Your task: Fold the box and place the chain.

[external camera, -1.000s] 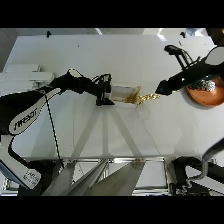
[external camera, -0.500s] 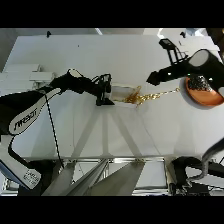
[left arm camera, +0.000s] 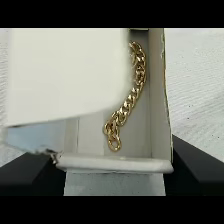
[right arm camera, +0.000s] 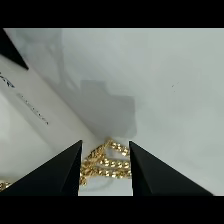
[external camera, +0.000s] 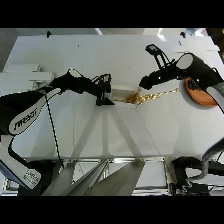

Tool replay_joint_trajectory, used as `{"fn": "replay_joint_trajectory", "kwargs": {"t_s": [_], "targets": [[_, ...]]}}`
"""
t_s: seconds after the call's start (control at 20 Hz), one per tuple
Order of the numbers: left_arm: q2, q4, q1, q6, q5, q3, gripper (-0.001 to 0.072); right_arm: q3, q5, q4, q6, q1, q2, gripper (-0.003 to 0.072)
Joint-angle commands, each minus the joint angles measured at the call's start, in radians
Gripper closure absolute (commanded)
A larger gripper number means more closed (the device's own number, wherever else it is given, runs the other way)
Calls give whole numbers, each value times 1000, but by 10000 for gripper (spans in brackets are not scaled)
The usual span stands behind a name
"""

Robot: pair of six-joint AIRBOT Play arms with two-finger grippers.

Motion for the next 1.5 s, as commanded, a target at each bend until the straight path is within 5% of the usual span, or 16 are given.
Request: {"fn": "replay_joint_trajectory", "kwargs": {"t_s": [0.0, 0.55, 0.9, 1.0, 1.15, 1.25, 1.45], "targets": [[0, 0, 1, 0, 0, 1, 413, 1, 51, -10, -13, 3, 21, 396], [0, 0, 1, 0, 0, 1, 413, 1, 219, -9, -13, 3, 62, 434], [0, 0, 1, 0, 0, 1, 413, 1, 215, -52, -13, -48, 97, 453], [0, 0, 1, 0, 0, 1, 413, 1, 214, -130, -16, -90, 113, 344], [0, 0, 1, 0, 0, 1, 413, 0, 214, -252, -42, -158, 105, 319], [0, 0, 1, 0, 0, 1, 413, -1, 214, -286, -116, -169, 84, 160], [0, 0, 1, 0, 0, 1, 413, -1, 214, -256, -366, -125, -20, 146]]}}
